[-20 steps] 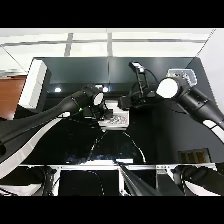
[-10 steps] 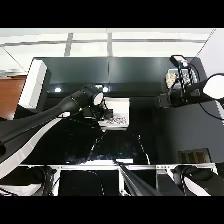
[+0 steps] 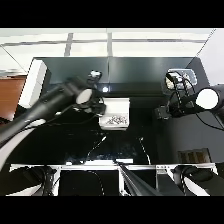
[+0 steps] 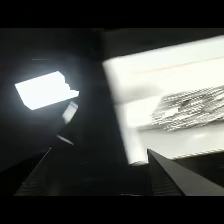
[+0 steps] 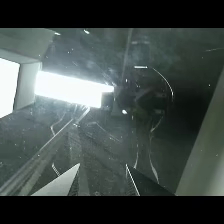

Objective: Fold the box and place the chain.

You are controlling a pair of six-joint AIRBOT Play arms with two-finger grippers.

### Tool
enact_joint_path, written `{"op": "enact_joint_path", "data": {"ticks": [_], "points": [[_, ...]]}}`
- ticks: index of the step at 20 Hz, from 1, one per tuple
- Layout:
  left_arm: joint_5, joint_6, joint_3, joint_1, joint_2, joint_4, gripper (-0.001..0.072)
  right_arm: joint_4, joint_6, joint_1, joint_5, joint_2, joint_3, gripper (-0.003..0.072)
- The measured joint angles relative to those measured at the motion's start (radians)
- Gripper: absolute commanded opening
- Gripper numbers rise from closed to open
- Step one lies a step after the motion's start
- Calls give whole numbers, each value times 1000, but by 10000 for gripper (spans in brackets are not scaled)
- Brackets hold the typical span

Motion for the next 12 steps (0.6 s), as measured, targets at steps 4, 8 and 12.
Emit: {"op": "enact_joint_path", "data": {"ticks": [4,8,12], "points": [[53,143,-216,263,140,-78,706,-1,1,0,-3,0,-12,318],[209,662,-416,523,172,-539,706,-1,8,0,-5,0,-16,318],[269,1339,-494,587,146,-824,719,-1,10,0,-8,0,-16,318]]}}
